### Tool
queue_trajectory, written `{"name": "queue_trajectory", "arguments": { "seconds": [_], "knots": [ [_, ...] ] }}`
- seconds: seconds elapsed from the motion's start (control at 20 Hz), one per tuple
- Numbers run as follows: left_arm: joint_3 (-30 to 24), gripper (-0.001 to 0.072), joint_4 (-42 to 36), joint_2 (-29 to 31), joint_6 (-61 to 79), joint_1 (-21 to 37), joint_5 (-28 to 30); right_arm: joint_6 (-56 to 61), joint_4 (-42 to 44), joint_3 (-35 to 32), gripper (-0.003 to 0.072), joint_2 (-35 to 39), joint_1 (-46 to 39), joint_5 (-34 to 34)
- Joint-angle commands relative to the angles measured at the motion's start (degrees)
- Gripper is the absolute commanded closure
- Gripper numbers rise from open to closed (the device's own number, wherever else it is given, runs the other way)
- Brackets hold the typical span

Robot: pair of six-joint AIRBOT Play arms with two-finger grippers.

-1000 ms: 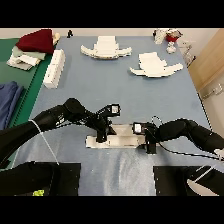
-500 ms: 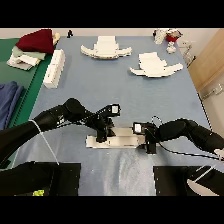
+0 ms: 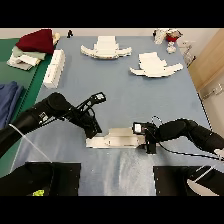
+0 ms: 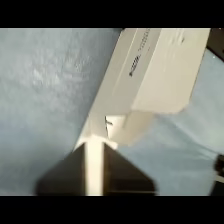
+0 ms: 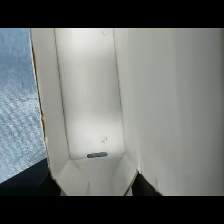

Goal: Fold the box.

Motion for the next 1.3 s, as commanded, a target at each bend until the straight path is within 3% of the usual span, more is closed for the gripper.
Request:
{"name": "queue_trajectory", "arguments": {
  "seconds": [0.0, 0.1, 0.2, 0.3, 0.4, 0.55, 0.75, 1.05, 1.25],
  "knots": [
    [-0.46, 0.0694, 0.5, 2.36, -14.43, 1.14, -11.63, 0.0, 0.02, 0.04, 0.0163, -0.04, 0.0, 0.04],
    [-2.01, 0.0694, -7.89, 2.34, -19.85, -2.56, -10.32, 0.0, 0.0, 0.04, 0.0163, -0.04, 0.0, 0.02],
    [-2.69, 0.0694, -14.16, 1.73, -20.81, -8.83, -3.45, 0.0, 0.0, 0.04, 0.0163, -0.04, 0.0, 0.02],
    [-1.97, 0.0694, -14.69, 0.37, -22.4, -14.05, 6.78, 0.0, 0.0, 0.04, 0.0164, -0.04, 0.0, 0.02],
    [0.13, 0.0694, -14.62, -1.73, -25.11, -14.36, 11.21, 0.0, 0.0, 0.04, 0.0163, -0.04, 0.0, 0.02],
    [3.72, 0.0694, -14.64, -3.67, -25.75, -10.69, 11.32, 0.0, 0.02, 0.04, 0.0163, -0.04, 0.0, 0.02],
    [4.33, 0.0694, -14.51, -5.7, -26.21, -6.34, 12.7, 0.0, 0.0, 0.04, 0.0163, -0.04, 0.0, 0.02],
    [4.31, 0.0694, -13.81, -17.68, -27.04, -6.36, 11.61, 0.0, 0.0, 0.04, 0.0163, -0.04, 0.0, 0.04],
    [4.57, 0.0694, -13.84, -19.47, -25.55, -6.32, 11.58, 0.0, 0.0, 0.04, 0.0163, -0.04, 0.0, 0.04]
  ]
}}
